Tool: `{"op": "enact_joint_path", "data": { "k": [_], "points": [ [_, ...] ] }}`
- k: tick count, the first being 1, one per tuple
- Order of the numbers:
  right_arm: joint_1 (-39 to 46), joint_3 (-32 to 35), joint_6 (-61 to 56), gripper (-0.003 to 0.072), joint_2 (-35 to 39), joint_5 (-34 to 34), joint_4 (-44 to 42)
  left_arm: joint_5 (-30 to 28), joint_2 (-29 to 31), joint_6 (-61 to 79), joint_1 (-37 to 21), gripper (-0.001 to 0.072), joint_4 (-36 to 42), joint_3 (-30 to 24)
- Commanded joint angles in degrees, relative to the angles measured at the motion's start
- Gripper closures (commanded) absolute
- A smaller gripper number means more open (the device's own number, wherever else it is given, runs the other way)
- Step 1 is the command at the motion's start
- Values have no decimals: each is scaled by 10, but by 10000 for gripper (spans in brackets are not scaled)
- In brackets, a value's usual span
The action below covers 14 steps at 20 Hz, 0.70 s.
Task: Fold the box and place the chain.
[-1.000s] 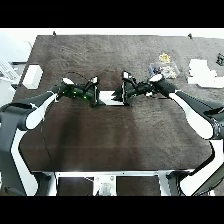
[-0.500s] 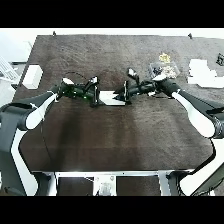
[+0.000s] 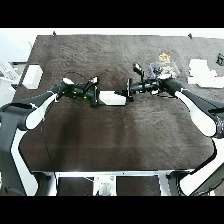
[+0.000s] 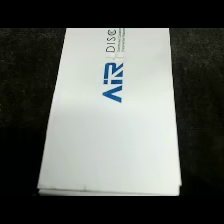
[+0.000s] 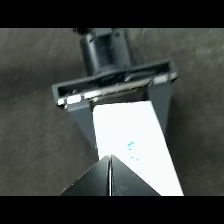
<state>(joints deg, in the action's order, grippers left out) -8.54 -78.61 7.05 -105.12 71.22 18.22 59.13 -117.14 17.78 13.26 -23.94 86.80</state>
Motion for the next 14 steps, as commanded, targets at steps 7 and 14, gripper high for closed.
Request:
{"op": "enact_joint_path", "data": {
  "k": [7,14],
  "points": [
    [-66,0,-145,682,0,-97,187,-1,0,0,0,294,0,0],
    [-70,-7,-176,682,0,-98,223,-1,0,0,0,294,0,0]
  ]
}}
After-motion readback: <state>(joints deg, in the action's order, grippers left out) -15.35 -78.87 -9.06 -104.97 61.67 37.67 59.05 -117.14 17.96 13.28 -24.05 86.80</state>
